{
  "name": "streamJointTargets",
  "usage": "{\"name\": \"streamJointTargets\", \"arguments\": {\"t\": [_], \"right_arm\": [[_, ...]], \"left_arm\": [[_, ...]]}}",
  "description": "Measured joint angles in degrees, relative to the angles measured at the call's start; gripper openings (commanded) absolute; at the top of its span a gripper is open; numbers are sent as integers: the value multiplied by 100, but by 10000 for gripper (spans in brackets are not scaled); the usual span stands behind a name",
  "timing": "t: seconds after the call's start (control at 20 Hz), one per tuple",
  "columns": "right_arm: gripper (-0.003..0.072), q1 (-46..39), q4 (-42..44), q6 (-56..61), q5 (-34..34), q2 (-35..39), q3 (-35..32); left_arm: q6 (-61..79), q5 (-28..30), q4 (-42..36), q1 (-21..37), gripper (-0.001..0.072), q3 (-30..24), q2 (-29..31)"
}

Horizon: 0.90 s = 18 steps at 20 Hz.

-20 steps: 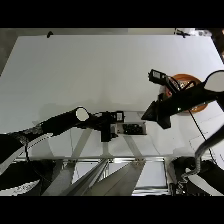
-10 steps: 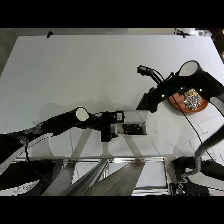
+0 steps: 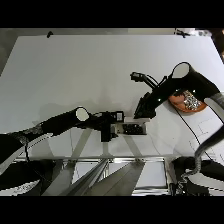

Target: Fold the box and place the chain.

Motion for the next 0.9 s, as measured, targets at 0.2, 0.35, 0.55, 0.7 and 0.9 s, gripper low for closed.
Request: {"name": "streamJointTargets", "arguments": {"t": [0.2, 0.35, 0.55, 0.7, 0.9], "right_arm": [[394, 293, -444, -7, -111, 192, -125], [447, 461, -693, -13, -636, 529, -511], [444, 721, -907, -216, -1414, 1001, -994], [435, 933, -964, -275, -1714, 1137, -1130], [388, 1174, -1010, -313, -1917, 1198, -1187]], "left_arm": [[-2, 0, 0, 0, 333, 0, 0], [-2, 0, 0, 0, 333, 0, 0], [-15, -2, -4, 0, 333, 0, 0], [-15, 0, -7, 0, 333, 0, 0], [-4, 0, -2, 0, 333, 0, 0]]}}
